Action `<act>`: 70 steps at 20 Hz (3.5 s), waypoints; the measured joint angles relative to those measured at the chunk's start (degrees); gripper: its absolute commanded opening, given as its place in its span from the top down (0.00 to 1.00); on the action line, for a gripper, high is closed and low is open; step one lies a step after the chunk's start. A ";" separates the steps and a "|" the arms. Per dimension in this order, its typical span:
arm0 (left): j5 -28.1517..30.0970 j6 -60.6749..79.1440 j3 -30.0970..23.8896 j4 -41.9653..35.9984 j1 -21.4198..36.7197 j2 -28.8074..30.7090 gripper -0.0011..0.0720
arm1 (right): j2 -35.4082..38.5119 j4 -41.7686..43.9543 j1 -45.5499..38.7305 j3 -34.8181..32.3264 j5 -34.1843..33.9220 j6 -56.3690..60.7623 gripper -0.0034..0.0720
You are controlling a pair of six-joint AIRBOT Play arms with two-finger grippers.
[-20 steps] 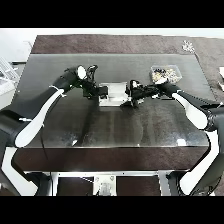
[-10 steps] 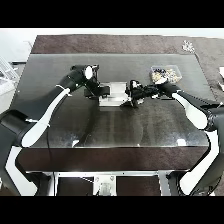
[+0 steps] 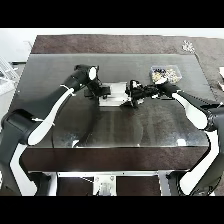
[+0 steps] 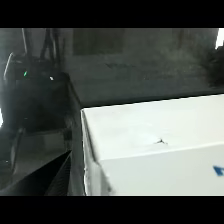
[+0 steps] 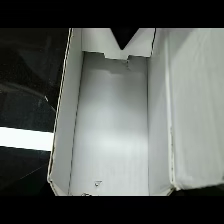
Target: Fold the box and place the chain.
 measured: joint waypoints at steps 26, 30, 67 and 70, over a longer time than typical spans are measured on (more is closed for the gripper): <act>-4.37 -2.45 4.22 5.35 -1.73 -4.04 0.95 | 0.00 0.02 0.00 0.00 0.17 0.02 0.17; -4.13 -1.40 4.22 5.29 -1.73 -4.07 0.96 | 0.00 0.00 0.00 0.00 0.17 0.02 0.17; -0.11 113.57 -16.83 -40.02 22.47 5.01 0.00 | -0.02 0.00 0.00 0.00 0.00 -0.02 0.17; 0.44 125.31 -18.86 -46.75 22.38 3.41 0.00 | -0.02 -0.02 0.00 0.00 0.00 -0.02 0.17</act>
